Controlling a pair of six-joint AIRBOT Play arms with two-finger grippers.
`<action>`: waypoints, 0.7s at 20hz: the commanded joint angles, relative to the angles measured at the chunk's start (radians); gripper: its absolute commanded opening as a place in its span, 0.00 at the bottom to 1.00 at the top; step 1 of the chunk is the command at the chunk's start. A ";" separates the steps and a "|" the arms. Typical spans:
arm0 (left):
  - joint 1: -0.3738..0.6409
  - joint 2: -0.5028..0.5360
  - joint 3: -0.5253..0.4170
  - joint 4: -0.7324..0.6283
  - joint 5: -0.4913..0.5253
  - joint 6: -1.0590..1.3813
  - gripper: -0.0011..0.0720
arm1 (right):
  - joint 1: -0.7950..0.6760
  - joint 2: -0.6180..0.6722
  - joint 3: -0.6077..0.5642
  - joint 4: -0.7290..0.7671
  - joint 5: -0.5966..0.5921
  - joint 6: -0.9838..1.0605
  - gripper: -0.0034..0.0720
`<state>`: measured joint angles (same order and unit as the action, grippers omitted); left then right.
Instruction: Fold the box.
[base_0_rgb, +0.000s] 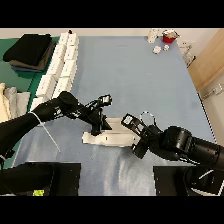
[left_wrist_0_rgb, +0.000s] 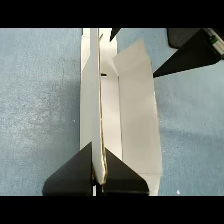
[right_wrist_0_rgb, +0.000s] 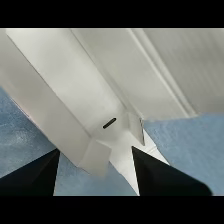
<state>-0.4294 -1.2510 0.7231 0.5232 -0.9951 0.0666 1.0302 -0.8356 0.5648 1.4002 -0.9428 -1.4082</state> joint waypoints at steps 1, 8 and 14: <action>0.000 0.000 0.000 0.000 0.000 0.000 0.03 | 0.000 0.002 0.020 -0.058 -0.036 0.020 0.99; 0.000 0.000 0.000 0.000 0.000 0.000 0.03 | -0.045 0.000 0.019 -0.043 0.001 -0.218 1.00; 0.000 0.000 0.000 0.000 0.000 0.000 0.03 | -0.312 -0.011 0.018 0.333 0.050 -0.795 1.00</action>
<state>-0.4294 -1.2514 0.7231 0.5232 -0.9947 0.0666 0.8352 -0.8394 0.5831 1.5326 -0.9138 -1.8893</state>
